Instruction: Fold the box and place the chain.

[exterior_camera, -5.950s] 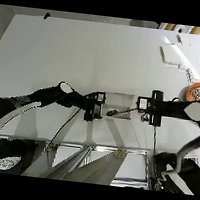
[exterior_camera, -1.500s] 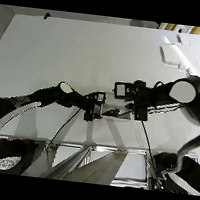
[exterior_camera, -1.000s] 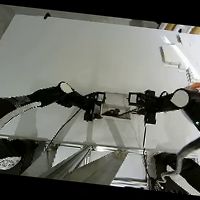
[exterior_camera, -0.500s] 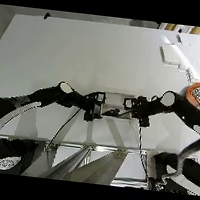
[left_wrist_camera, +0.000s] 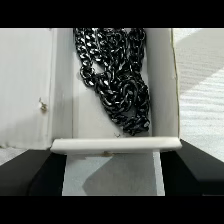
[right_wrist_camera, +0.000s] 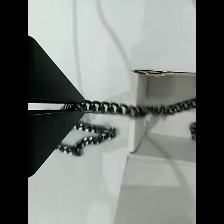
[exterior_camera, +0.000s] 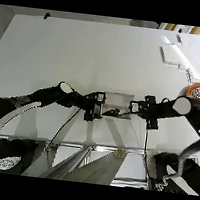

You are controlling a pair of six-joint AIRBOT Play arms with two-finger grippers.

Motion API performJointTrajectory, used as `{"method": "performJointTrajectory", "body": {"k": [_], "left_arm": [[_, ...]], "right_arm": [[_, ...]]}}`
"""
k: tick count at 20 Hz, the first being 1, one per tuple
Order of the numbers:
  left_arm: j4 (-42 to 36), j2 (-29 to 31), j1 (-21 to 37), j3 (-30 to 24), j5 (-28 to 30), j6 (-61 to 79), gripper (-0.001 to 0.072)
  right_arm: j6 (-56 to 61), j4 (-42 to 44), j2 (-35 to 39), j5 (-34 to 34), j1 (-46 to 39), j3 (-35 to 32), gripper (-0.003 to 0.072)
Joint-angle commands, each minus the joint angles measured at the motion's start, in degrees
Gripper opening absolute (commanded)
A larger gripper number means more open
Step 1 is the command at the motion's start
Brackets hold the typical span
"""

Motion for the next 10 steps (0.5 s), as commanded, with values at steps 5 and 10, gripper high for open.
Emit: {"method": "performJointTrajectory", "body": {"k": [5,10], "left_arm": [[0.02,0.00,0.02,0.07,0.00,0.02,0.0290],[0.02,0.00,0.02,0.07,0.00,0.02,0.0290]], "right_arm": [[1.44,8.94,6.75,-4.11,13.25,5.60,0.0020],[1.42,15.34,2.27,-15.96,18.86,5.88,0.0020]]}}
